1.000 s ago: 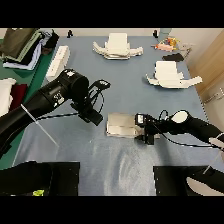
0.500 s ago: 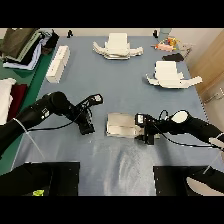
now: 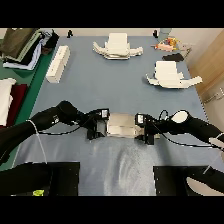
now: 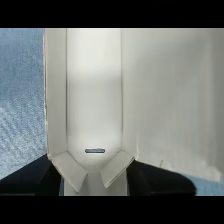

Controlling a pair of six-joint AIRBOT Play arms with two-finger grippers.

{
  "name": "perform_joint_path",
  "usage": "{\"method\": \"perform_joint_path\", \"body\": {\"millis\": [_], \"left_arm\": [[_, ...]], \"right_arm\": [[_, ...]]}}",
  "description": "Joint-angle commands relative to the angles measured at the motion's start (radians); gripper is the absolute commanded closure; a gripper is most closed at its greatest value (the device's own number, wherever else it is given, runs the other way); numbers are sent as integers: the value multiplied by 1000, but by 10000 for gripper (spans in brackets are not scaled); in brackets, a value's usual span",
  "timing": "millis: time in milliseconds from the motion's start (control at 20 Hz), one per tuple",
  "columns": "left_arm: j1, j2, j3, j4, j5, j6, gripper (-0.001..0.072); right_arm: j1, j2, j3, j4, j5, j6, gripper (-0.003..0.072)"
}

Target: Fold the box.

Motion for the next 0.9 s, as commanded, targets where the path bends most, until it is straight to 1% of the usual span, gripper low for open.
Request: {"method": "perform_joint_path", "body": {"millis": [0,200,500,550,700,850], "left_arm": [[-42,-41,-3,-62,33,104,18],[-49,-46,-3,-85,99,101,18],[-49,-46,-3,-89,99,102,19],[-49,-46,-3,-101,99,104,18],[-49,-46,-3,-198,97,161,19],[-45,-46,-3,-202,96,178,19]], "right_arm": [[1,0,0,0,0,0,228],[1,0,0,0,0,0,228],[1,0,0,0,0,0,228],[1,0,0,0,0,0,228],[1,0,0,0,0,0,228],[1,0,0,0,0,0,228]]}}
